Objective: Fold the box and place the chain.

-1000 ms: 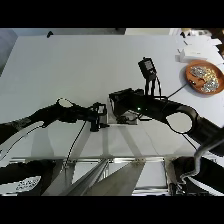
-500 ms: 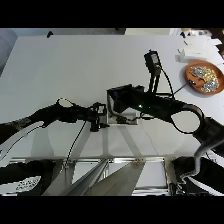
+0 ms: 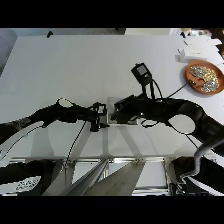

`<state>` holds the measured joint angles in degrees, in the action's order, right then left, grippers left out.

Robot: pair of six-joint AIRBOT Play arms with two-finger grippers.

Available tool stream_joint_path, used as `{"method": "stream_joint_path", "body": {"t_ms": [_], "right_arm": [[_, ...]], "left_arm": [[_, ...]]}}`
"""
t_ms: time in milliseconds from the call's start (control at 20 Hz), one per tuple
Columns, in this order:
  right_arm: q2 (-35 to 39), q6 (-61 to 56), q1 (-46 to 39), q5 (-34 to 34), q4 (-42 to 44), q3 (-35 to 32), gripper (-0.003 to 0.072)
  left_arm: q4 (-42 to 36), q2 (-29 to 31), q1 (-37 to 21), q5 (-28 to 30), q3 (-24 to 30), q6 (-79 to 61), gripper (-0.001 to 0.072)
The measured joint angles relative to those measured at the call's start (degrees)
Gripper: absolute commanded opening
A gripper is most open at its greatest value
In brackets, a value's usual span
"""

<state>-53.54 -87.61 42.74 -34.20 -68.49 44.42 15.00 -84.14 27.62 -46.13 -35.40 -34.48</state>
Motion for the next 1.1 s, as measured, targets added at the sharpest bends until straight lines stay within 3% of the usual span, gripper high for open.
{"method": "stream_joint_path", "body": {"t_ms": [300,350,450,750,800,850,1100], "right_arm": [[-6.99,-2.21,0.00,-5.62,-4.50,-0.02,0.0034],[-7.65,-2.38,0.00,-6.10,-5.25,-0.02,0.0138],[-8.48,-3.23,-0.42,-7.67,-7.02,-0.02,0.0188],[-8.37,-5.03,-5.38,-15.89,-9.92,1.31,0.0203],[-8.07,-5.01,-6.62,-17.40,-10.32,2.49,0.0238],[-7.78,-5.05,-8.09,-18.84,-11.02,3.98,0.0358],[-7.50,-7.17,-16.83,-22.58,-17.94,9.29,0.0364]], "left_arm": [[0.00,0.00,0.00,0.00,0.00,0.02,0.0225],[0.00,0.00,0.00,0.00,0.00,0.00,0.0225],[0.00,0.00,0.00,0.00,0.00,0.00,0.0225],[0.00,0.00,0.00,0.00,0.00,0.02,0.0225],[0.00,0.00,0.00,0.02,0.00,0.00,0.0225],[0.00,0.00,0.00,0.00,0.00,0.02,0.0225],[0.00,0.00,0.00,0.00,0.00,0.00,0.0225]]}}
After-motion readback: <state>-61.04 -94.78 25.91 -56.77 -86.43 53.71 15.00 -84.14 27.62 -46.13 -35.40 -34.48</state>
